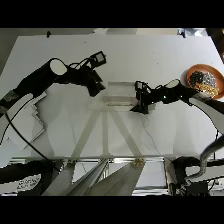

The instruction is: Fold the box and place the chain.

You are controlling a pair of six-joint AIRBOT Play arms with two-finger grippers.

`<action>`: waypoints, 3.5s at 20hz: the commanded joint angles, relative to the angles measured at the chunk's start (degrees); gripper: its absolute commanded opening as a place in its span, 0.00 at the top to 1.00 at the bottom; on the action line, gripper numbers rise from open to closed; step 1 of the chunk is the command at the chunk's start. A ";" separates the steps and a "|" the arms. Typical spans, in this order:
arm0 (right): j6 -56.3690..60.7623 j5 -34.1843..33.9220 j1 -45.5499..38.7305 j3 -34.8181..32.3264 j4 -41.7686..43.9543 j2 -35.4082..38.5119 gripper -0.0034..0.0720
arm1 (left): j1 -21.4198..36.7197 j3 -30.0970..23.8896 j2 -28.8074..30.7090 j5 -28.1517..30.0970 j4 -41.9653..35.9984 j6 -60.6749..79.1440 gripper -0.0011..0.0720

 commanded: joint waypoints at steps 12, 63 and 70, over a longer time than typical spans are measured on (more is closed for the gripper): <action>0.07 0.00 0.02 0.02 0.04 -0.02 0.43 | -1.66 -14.08 -0.24 7.13 -5.09 33.22 0.03; 0.07 0.00 0.02 0.02 0.04 -0.02 0.43 | -7.37 -14.08 -6.88 11.41 -23.06 45.72 0.50; 0.07 0.00 0.02 0.02 0.04 -0.02 0.43 | -6.58 -14.08 -5.29 11.45 -23.02 44.54 0.92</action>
